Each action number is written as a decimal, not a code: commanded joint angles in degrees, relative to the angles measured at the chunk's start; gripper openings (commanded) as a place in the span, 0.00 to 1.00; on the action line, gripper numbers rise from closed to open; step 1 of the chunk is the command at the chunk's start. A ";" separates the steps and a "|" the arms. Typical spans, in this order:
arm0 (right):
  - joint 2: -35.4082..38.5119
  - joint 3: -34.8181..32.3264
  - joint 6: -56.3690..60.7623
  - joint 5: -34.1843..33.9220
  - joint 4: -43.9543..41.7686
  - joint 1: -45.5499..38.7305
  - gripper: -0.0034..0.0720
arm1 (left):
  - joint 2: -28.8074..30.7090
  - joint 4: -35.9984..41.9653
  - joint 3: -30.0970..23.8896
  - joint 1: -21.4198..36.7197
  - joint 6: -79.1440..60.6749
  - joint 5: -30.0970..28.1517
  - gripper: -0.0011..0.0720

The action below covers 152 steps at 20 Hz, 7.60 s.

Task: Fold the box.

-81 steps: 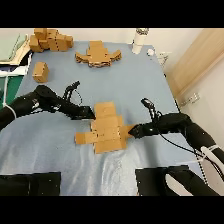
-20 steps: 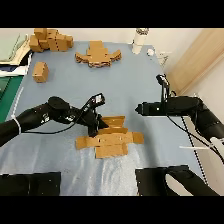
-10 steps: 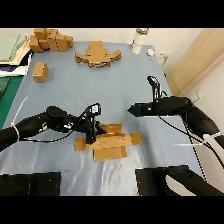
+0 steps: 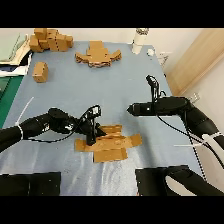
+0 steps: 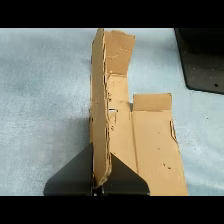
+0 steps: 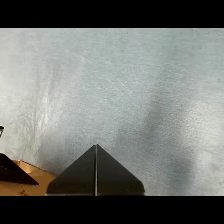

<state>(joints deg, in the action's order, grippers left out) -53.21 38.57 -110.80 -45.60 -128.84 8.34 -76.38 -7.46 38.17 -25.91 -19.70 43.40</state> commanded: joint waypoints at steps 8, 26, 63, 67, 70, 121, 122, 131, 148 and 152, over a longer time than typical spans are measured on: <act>0.83 0.04 27.93 -15.85 11.91 0.02 0.05 | -0.04 0.00 -0.04 -0.11 0.20 -0.35 0.03; 19.63 -18.60 24.17 -6.73 52.24 67.47 0.71 | -0.04 0.00 -0.04 -0.13 0.20 -0.35 0.03; 20.41 -21.77 27.30 7.23 67.43 54.60 1.00 | -0.04 0.00 -0.04 -0.13 0.20 -0.35 0.03; 20.06 -21.73 -7.72 12.35 41.13 39.63 1.00 | -0.07 0.00 -0.04 -0.13 0.20 -0.35 0.03; 17.38 -21.49 -39.10 9.68 13.94 25.97 1.00 | -0.04 0.00 -0.04 -0.13 0.20 -0.35 0.03; -4.57 -13.64 -60.24 0.39 3.04 19.06 0.86 | -0.04 0.00 -0.04 -0.17 0.20 -0.35 0.03; -4.57 -13.64 -60.22 0.39 3.04 19.06 0.86 | -0.04 0.00 -0.04 -0.17 0.17 -0.35 0.03; -2.86 -13.66 -58.51 0.55 3.10 18.99 0.81 | -0.04 0.00 -0.04 -0.17 0.20 -0.35 0.03; -2.84 -14.36 -57.20 0.04 4.96 19.02 0.64 | -0.07 0.00 -0.04 -0.17 0.20 -0.35 0.03; -2.80 -14.36 -57.20 0.09 4.96 19.02 0.64 | -0.04 0.00 -0.04 -0.17 0.20 -0.35 0.03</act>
<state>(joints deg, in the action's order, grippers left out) -56.05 24.29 -168.07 -45.01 -124.31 27.38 -76.47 -7.51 38.15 -26.09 -19.51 43.13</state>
